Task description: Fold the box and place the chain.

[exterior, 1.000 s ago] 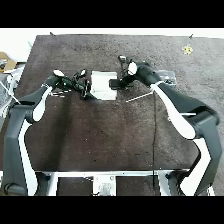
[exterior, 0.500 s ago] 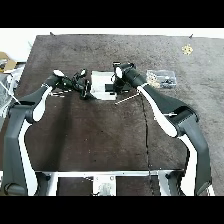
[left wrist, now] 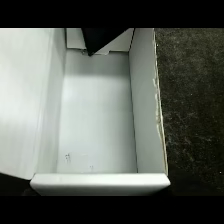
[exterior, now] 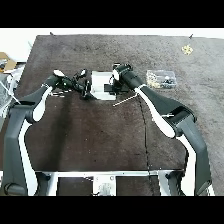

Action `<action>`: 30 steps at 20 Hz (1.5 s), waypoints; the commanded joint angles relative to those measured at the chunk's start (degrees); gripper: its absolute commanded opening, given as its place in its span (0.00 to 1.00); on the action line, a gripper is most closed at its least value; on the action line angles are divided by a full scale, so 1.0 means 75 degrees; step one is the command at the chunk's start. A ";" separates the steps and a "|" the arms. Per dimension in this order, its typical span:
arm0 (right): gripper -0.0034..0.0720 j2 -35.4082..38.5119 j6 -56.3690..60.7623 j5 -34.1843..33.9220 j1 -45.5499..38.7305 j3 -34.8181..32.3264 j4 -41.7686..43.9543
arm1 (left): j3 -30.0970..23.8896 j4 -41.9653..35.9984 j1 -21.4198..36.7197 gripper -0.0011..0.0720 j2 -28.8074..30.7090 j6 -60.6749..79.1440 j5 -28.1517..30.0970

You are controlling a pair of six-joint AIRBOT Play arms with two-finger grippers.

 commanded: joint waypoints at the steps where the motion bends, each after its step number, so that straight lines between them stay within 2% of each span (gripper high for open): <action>1: 0.23 -0.0009 0.0125 -0.0079 0.0003 0.0006 -0.0169 | 0.0000 0.0003 0.0006 0.65 0.0000 0.0006 0.0003; 2: 0.22 0.0003 0.0140 -0.0079 0.0003 0.0006 -0.0172 | 0.0000 0.0003 0.0006 0.65 0.0000 0.0006 0.0003; 3: 0.12 0.0020 0.0140 -0.0087 0.0003 0.0006 -0.0175 | 0.0000 0.0003 0.0006 0.65 0.0000 0.0006 0.0003; 6: 0.12 0.0052 0.0146 -0.0114 0.0003 0.0020 -0.0169 | 0.0000 0.0003 0.0006 0.65 0.0000 0.0006 0.0003; 7: 0.16 0.0055 0.0181 -0.0108 0.0003 0.0023 -0.0166 | 0.0000 0.0003 0.0006 0.65 0.0000 0.0006 0.0003; 8: 0.49 0.0061 0.0195 -0.0111 0.0000 0.0020 -0.0122 | 0.0000 0.0003 0.0006 0.65 0.0000 0.0006 0.0003; 9: 0.57 0.0073 0.0189 -0.0114 -0.0006 0.0023 -0.0073 | 0.0000 0.0003 0.0006 0.65 0.0000 0.0006 0.0003; 16: 0.57 0.0291 0.0169 -0.0154 -0.0006 0.0035 -0.0047 | 0.0000 0.0003 0.0006 0.65 0.0000 0.0006 0.0003; 18: 0.47 0.0291 0.0166 -0.0149 -0.0006 0.0035 -0.0023 | 0.0000 0.0003 0.0006 0.65 0.0000 0.0006 0.0003; 24: 0.46 0.0108 0.0096 -0.0041 -0.0009 0.0032 0.0012 | 0.0000 0.0003 0.0006 0.65 0.0000 0.0006 0.0003; 25: 0.32 0.0076 -0.0029 0.0029 -0.0006 0.0032 -0.0006 | 0.0000 0.0003 0.0006 0.65 0.0000 0.0006 0.0003; 26: 0.24 0.0070 -0.0032 0.0006 -0.0006 0.0035 -0.0041 | 0.0000 0.0003 0.0006 0.65 0.0000 0.0006 0.0003; 29: 0.24 0.0067 -0.0026 -0.0017 -0.0006 0.0035 -0.0114 | 0.0000 0.0003 0.0006 0.65 0.0000 0.0006 0.0003; 30: 0.12 0.0067 -0.0029 -0.0023 -0.0006 0.0035 -0.0131 | 0.0000 0.0003 0.0006 0.65 0.0000 0.0006 0.0003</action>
